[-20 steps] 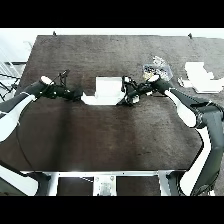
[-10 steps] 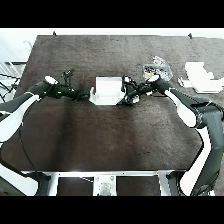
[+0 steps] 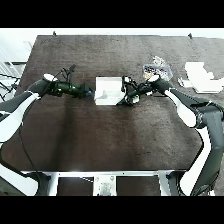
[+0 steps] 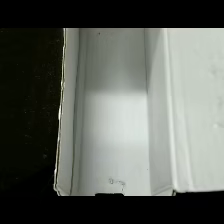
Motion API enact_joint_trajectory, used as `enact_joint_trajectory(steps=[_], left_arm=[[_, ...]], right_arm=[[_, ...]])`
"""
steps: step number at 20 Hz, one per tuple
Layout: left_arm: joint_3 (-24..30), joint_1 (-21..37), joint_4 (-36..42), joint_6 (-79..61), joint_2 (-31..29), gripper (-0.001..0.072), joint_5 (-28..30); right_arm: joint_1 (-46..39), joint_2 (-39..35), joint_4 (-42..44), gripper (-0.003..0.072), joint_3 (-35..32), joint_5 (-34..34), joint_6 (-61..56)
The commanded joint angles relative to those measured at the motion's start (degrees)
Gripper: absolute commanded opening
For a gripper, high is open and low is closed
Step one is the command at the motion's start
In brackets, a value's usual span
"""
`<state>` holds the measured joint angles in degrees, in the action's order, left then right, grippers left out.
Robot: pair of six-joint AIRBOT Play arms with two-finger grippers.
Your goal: Fold the box and place the chain.
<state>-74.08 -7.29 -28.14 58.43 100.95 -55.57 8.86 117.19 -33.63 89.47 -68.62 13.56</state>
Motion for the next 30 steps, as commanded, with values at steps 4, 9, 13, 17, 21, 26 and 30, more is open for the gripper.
enact_joint_trajectory(steps=[4, 9, 13, 17, 21, 26, 30], left_arm=[[-0.07, -0.07, 2.43, -1.38, -0.04, 0.0297, -2.73], [-0.09, -0.31, 1.86, -1.53, -0.04, 0.0353, -2.89], [-1.07, -1.92, -0.61, -0.85, -0.04, 0.0354, -1.09], [-3.98, -3.58, -8.24, 6.08, -0.04, 0.0354, -0.31], [-6.51, -5.4, -14.64, 12.46, -0.04, 0.0354, 1.09], [-8.0, -8.17, -21.09, 20.15, 0.04, 0.0353, 2.89], [-8.0, -8.74, -22.64, 22.62, 0.04, 0.0353, 3.91]], right_arm=[[0.04, 0.04, 0.02, 0.0521, 0.02, -0.02, -0.02], [0.04, 0.04, 0.0, 0.0521, 0.02, -0.02, -0.02], [0.04, 0.04, 0.02, 0.052, 0.02, -0.02, -0.02], [0.04, 0.04, 0.02, 0.0521, 0.02, -0.02, -0.02], [0.04, 0.04, 0.02, 0.0521, 0.02, -0.02, -0.02], [0.04, 0.04, 0.02, 0.0521, 0.02, -0.02, -0.02], [0.04, 0.04, 0.0, 0.0521, 0.02, -0.02, -0.02]])
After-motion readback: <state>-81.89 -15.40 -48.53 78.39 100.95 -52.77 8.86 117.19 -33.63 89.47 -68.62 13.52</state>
